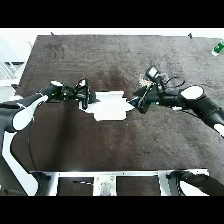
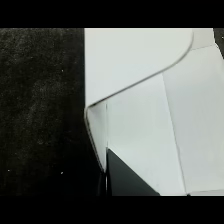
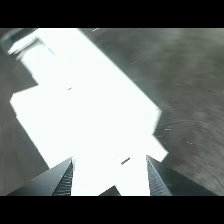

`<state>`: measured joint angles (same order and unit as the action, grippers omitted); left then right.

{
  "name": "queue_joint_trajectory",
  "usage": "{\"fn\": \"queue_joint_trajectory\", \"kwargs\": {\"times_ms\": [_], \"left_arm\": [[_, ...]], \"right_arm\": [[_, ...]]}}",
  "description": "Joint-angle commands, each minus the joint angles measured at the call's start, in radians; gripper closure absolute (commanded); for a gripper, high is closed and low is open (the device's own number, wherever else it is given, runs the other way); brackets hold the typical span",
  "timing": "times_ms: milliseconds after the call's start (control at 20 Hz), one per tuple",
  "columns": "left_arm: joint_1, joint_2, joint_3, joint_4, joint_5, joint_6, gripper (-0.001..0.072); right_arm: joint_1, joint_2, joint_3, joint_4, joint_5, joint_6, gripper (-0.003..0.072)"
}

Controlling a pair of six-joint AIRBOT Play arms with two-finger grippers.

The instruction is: Fold the box and place the chain.

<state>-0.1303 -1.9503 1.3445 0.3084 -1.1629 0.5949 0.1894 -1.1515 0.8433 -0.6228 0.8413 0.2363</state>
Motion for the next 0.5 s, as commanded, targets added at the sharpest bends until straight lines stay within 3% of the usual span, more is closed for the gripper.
{"fn": "queue_joint_trajectory", "kwargs": {"times_ms": [0, 450], "left_arm": [[0.001, 0.000, 0.001, -0.002, 0.000, 0.000, 0.0687], [0.001, 0.000, 0.001, -0.002, 0.000, 0.000, 0.0687]], "right_arm": [[0.076, -0.027, -0.047, -0.049, -0.014, -0.211, 0.0168], [0.209, -0.193, -0.054, -0.242, -0.174, -0.249, 0.0167]]}}
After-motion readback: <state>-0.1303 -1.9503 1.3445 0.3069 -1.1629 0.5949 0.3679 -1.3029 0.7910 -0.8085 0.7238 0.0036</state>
